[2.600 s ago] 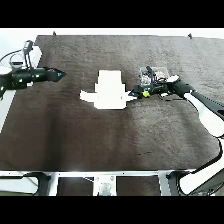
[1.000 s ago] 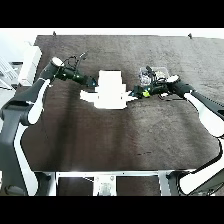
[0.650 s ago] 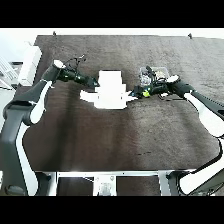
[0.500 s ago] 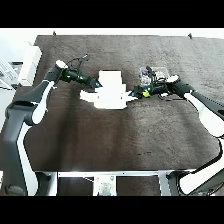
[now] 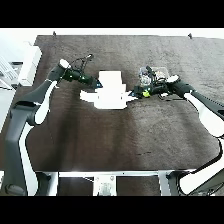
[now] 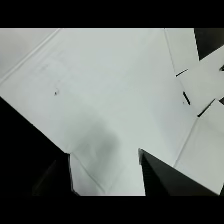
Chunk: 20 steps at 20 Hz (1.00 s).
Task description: Fold the box and place the chain.
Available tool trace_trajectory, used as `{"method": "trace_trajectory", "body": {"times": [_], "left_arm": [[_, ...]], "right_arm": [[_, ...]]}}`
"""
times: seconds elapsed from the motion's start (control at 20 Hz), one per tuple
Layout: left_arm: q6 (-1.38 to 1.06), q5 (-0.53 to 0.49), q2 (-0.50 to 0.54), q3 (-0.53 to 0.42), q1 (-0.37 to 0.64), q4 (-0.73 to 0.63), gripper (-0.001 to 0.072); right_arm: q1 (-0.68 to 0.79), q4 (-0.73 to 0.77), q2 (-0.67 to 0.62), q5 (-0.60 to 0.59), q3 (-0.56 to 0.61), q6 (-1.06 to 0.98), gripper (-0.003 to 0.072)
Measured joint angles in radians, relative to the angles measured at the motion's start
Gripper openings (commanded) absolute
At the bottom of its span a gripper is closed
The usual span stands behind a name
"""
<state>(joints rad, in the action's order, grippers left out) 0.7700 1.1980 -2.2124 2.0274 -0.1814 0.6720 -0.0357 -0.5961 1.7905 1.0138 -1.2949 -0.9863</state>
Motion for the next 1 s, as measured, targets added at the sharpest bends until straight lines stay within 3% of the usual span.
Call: {"method": "trace_trajectory", "body": {"times": [0.2,0.3,0.65,0.7,0.9,0.95,1.0], "left_arm": [[0.003,0.000,-0.004,0.000,0.000,-0.009,0.0465],[0.003,0.002,-0.005,0.000,0.000,-0.016,0.0355],[-0.003,0.021,-0.005,0.000,-0.001,-0.058,0.0346],[-0.006,0.024,-0.005,0.000,-0.001,-0.063,0.0255],[-0.016,0.034,-0.005,0.000,-0.002,-0.072,0.0237],[-0.018,0.037,-0.005,0.000,-0.001,-0.076,0.0180],[-0.024,0.037,-0.005,0.000,-0.001,-0.084,0.0169]], "right_arm": [[0.000,0.000,0.000,0.000,0.000,0.000,0.0003],[0.000,0.000,0.000,0.000,0.000,0.001,0.0002],[0.000,-0.009,0.000,0.000,0.000,0.002,0.0002],[0.000,-0.009,0.000,0.000,0.000,0.002,0.0003],[0.000,-0.010,0.000,0.000,0.000,0.003,0.0003],[0.000,-0.010,0.000,0.000,0.000,0.003,0.0003],[0.000,-0.011,0.000,0.000,0.000,0.003,0.0003]]}}
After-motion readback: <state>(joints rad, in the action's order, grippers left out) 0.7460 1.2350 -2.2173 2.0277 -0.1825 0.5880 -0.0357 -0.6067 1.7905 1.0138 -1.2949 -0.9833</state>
